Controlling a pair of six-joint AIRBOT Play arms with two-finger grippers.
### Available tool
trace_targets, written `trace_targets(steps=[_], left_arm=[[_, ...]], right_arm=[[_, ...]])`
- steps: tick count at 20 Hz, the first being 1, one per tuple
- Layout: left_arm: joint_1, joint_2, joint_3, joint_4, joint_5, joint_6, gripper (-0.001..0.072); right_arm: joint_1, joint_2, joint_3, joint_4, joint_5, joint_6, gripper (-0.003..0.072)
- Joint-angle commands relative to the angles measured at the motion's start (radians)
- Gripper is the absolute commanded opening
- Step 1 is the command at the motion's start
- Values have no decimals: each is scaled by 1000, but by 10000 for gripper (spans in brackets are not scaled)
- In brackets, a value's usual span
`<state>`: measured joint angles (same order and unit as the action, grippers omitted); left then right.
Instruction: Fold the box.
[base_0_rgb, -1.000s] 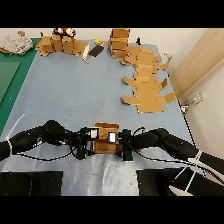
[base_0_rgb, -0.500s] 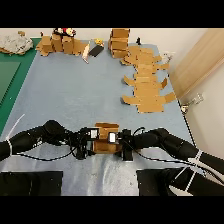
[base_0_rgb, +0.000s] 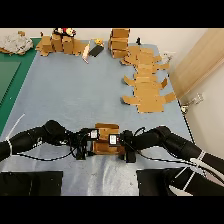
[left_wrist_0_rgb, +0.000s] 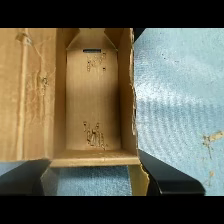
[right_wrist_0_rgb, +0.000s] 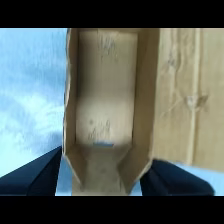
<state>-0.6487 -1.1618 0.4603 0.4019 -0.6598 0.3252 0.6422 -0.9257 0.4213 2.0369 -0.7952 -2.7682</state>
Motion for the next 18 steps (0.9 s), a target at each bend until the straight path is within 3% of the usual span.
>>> trace_targets(steps=[1, 4, 6, 10, 14, 18], left_arm=[[0, 0, 0, 0, 3, -1, 529], [0, -1, 0, 0, 3, -1, 529], [0, 0, 0, 0, 3, -1, 529], [0, 0, 0, 0, 3, -1, 528], [0, 0, 0, 0, 3, -1, 529], [0, -1, 0, 0, 3, -1, 529]], right_arm=[[-1, 38, 1, -151, -54, 147, 711], [-1, 108, 2, -271, -150, 316, 711], [-1, 172, 2, -262, -241, 360, 709], [-1, 307, 2, -161, -422, 377, 708], [2, 385, 1, 83, -577, 571, 708], [2, 416, 1, 230, -567, 1035, 708]])
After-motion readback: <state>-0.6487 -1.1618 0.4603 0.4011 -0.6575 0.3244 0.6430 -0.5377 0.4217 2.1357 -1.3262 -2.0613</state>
